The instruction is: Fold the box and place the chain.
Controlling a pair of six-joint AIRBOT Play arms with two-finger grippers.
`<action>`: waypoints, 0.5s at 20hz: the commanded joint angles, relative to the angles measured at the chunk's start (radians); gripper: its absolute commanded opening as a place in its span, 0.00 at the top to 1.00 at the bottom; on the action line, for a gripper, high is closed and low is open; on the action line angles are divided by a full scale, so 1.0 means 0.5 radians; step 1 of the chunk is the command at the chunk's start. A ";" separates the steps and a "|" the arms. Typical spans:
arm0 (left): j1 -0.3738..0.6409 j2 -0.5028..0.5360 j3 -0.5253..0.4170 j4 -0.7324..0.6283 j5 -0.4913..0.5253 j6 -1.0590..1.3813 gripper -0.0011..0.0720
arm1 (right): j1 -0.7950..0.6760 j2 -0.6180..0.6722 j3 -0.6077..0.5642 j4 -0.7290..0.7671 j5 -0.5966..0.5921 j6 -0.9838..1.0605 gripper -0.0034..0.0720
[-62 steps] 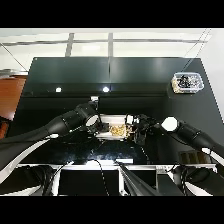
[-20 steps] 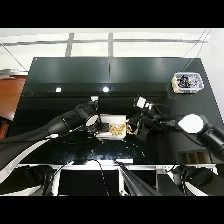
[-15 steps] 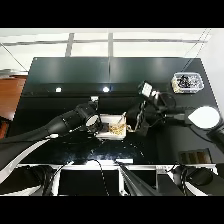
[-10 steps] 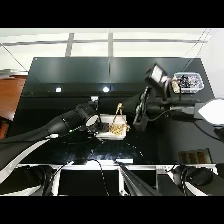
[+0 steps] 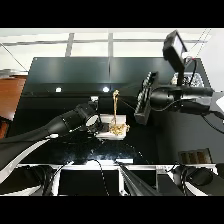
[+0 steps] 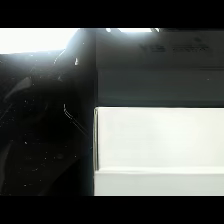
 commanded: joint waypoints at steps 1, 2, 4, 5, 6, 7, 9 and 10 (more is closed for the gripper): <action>-0.001 0.000 0.000 0.000 0.000 0.001 0.94 | 0.000 -0.021 -0.090 -0.075 0.075 0.080 0.93; -0.001 0.000 0.000 0.000 0.000 0.001 0.94 | 0.000 -0.024 -0.159 -0.085 0.076 0.081 0.93; -0.001 0.000 0.000 0.000 0.000 0.001 0.94 | 0.005 -0.048 -0.316 -0.079 0.083 0.095 0.93; -0.001 0.000 0.000 0.001 0.000 0.001 0.94 | 0.011 -0.073 -0.395 -0.080 0.064 0.116 0.93; -0.001 0.000 0.000 0.000 0.000 0.001 0.94 | 0.017 -0.105 -0.450 -0.069 0.049 0.127 0.93; -0.001 0.000 0.000 0.001 0.002 0.001 0.94 | 0.024 -0.142 -0.494 -0.058 0.018 0.128 0.93; -0.001 0.000 0.000 0.002 0.002 0.001 0.94 | 0.024 -0.220 -0.515 -0.060 -0.010 0.132 0.92; -0.001 0.000 0.000 0.002 0.002 0.001 0.94 | 0.024 -0.256 -0.515 -0.064 -0.021 0.131 0.93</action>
